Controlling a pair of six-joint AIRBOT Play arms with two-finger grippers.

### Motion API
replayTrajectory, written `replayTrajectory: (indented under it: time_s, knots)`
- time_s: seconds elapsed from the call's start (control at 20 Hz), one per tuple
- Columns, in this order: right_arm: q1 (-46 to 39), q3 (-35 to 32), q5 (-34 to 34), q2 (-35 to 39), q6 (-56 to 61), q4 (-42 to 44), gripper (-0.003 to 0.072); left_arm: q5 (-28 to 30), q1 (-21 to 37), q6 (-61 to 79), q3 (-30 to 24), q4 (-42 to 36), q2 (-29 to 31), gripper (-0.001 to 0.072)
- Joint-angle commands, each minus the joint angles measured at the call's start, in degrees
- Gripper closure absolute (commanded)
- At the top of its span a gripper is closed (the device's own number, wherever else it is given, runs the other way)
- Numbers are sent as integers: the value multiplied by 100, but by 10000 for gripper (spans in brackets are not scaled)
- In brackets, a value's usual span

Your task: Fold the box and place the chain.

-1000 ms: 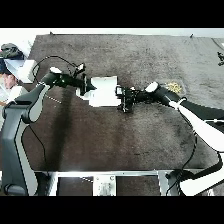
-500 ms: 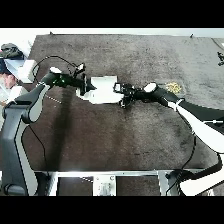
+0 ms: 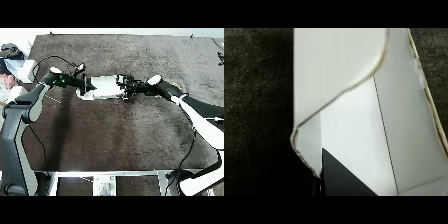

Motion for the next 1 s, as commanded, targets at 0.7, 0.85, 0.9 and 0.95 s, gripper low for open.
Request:
replayTrajectory:
  time_s: [0.7, 0.85, 0.9, 0.95]
  knots:
    - [-396, 1200, 1287, -748, 133, -125, 93, 4, -4, 4, -2, -15, -4, 697]
    - [-437, 1602, 1510, -1080, 374, -120, 94, 4, -4, 2, -2, -15, -4, 697]
    - [-463, 1698, 1613, -1158, 380, -120, 94, 4, -4, 2, -2, -15, -4, 697]
    - [-476, 1779, 1722, -1224, 385, -122, 93, 2, -4, 2, -2, -15, -4, 697]
